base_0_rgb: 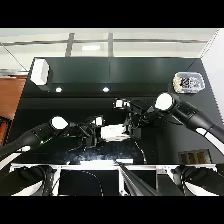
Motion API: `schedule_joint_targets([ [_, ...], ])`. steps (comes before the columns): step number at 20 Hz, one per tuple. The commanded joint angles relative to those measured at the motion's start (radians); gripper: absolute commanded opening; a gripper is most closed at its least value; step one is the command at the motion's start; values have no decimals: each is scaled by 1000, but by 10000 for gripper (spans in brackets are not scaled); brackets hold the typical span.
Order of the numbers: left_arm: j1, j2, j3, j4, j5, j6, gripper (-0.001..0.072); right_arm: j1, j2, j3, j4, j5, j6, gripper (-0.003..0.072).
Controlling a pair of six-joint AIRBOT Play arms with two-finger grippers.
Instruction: Fold the box and place the chain.
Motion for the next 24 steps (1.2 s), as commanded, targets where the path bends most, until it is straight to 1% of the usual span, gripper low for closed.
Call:
schedule_joint_targets([
  [1,0,-1,0,0,0,-1,420,1,0,-9,2,-1,9,388],
  [5,0,-1,0,0,0,-1,420,1,0,-36,2,-29,9,387],
  [13,0,-1,0,0,0,-1,420,-2,5,-35,2,-28,28,387],
  [17,0,-1,0,0,0,-1,420,-62,69,-10,2,30,218,387],
  [20,0,-1,0,0,0,-1,420,-153,125,-13,11,131,499,386],
  [21,0,-1,0,0,0,-1,421,-171,124,-30,49,152,559,291],
  [22,0,-1,0,0,1,-1,420,-174,124,-63,126,149,558,21],
  [24,0,-1,0,0,1,-1,420,-166,118,-137,316,78,486,11],
])
